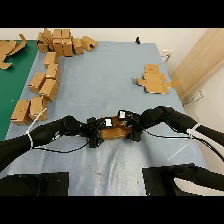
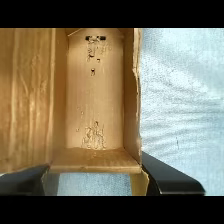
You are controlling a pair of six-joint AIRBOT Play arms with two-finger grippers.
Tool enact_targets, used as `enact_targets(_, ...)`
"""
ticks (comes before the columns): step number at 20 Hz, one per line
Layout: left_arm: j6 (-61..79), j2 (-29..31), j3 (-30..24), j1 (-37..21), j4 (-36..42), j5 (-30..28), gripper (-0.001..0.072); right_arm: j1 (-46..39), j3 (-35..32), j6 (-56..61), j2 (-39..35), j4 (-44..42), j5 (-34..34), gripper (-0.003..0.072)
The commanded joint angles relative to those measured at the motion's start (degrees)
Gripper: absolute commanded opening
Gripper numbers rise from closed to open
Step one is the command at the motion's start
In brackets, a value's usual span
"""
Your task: Fold the box.
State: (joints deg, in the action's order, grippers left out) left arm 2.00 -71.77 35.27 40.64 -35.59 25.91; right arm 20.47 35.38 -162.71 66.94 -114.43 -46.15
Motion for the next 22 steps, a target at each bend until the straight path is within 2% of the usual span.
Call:
enact_targets(1, 0.04, 0.00, -0.02, 0.04, 0.02, 0.02, 0.0525, -0.13, 0.26, -0.13, -2.32, -0.87, -3.06, 0.0712)
enact_targets(6, 0.04, 0.00, -0.02, 0.04, 0.02, 0.04, 0.0525, -0.13, 0.26, -0.13, -6.75, -1.51, -4.70, 0.0712)
enact_targets(14, 0.04, 0.00, -0.02, 0.04, 0.02, 0.02, 0.0525, -0.13, 0.26, -0.13, -9.62, -1.77, -11.69, 0.0710)
enact_targets(18, 0.04, 0.00, -0.02, 0.04, 0.02, 0.04, 0.0525, -0.13, 0.26, 5.90, -9.62, -3.63, -23.39, 0.0710)
enact_targets(22, 0.04, 0.00, -0.02, 0.09, 0.02, 0.04, 0.0525, -0.11, 0.24, 22.67, -9.60, -13.40, -32.11, 0.0710)
